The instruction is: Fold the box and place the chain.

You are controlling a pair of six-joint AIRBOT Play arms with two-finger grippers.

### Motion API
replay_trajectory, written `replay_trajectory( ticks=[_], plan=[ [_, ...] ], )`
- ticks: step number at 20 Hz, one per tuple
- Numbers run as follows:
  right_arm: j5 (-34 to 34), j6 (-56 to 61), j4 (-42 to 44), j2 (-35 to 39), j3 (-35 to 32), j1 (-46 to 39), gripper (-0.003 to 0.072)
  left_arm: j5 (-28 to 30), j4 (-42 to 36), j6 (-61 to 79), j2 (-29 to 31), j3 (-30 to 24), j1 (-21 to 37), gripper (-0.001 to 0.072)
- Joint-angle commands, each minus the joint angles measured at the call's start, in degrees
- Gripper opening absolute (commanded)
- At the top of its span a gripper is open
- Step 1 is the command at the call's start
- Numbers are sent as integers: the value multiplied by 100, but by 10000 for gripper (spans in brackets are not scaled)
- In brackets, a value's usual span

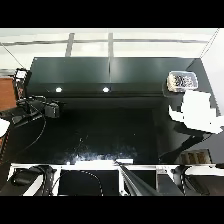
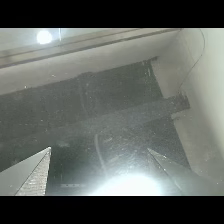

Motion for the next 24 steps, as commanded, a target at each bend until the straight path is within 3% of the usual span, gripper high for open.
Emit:
replay_trajectory(
  ticks=[1, 10, 16, 20, 24],
  plan=[
    [-44, 140, 197, 433, -402, 118, 8, -2, 0, -2, -2, -2, -4, 709],
    [-81, -101, 1169, 1620, -2293, 1145, 8, -24, -2, -2, -15, -2, -4, 709],
    [-216, -90, 1969, 2175, -3254, 3115, 8, -33, -446, -4, -223, -2, -11, 709],
    [-1473, -415, 2358, 3265, -4113, 4347, 7, -48, -750, -2, -540, -2, -146, 709],
    [-2610, -619, 2874, 4542, -5182, 4806, 7, -28, -920, -4, -986, -2, -667, 709]
  ],
)
